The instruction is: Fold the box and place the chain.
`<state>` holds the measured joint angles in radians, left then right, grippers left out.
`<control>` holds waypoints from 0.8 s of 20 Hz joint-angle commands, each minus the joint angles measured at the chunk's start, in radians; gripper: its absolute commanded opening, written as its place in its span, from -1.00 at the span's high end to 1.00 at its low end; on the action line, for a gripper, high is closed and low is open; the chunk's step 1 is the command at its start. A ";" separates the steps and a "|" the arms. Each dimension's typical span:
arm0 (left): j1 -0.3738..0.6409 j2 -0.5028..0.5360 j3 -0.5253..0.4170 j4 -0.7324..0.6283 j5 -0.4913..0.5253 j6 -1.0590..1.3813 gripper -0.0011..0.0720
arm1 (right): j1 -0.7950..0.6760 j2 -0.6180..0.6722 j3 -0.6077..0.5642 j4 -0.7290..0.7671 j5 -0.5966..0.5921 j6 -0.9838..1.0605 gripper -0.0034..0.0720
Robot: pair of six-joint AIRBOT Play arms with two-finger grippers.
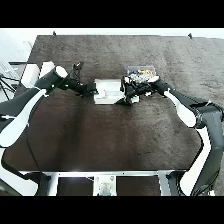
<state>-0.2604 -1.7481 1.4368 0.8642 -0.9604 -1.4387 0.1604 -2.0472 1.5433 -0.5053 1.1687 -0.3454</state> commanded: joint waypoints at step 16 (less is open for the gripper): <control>-0.098 -0.064 0.120 0.235 -0.061 -0.256 -0.12 | 0.000 0.000 0.000 0.000 0.000 0.000 -0.63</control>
